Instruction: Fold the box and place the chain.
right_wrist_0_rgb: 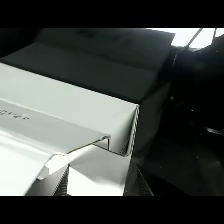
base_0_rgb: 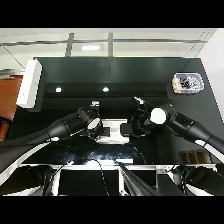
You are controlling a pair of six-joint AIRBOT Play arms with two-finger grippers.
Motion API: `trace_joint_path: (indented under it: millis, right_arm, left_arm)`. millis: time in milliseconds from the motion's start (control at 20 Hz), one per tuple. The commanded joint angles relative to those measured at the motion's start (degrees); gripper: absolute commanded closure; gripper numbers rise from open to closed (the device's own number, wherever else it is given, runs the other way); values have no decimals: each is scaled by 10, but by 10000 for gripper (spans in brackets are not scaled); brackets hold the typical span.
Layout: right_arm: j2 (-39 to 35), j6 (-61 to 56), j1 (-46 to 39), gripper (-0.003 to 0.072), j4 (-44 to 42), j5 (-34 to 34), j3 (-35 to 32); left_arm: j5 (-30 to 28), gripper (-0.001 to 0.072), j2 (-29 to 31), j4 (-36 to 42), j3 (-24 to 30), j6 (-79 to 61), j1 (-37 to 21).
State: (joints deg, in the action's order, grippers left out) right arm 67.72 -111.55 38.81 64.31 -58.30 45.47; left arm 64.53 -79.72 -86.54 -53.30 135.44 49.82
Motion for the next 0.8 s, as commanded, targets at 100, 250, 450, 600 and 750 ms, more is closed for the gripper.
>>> trace_joint_path:
  millis: [100, 250, 450, 600, 750]
  right_arm:
    - [5, -115, 39, 221, 66, 58, 8]
    - [19, -126, 46, 221, 58, 52, 14]
    - [39, -152, 64, 221, 67, 44, 18]
    - [45, -188, 77, 221, 96, 39, 23]
    - [59, -201, 79, 259, 116, 10, 33]
  left_arm:
    - [-7, 684, 0, 0, 0, 0, 1]
    - [-11, 684, 0, 0, 0, 0, 1]
    - [-12, 684, 0, 2, 0, 0, 1]
    - [-13, 684, 0, 2, 0, 0, 1]
    - [-12, 684, 0, 2, 0, 0, 1]
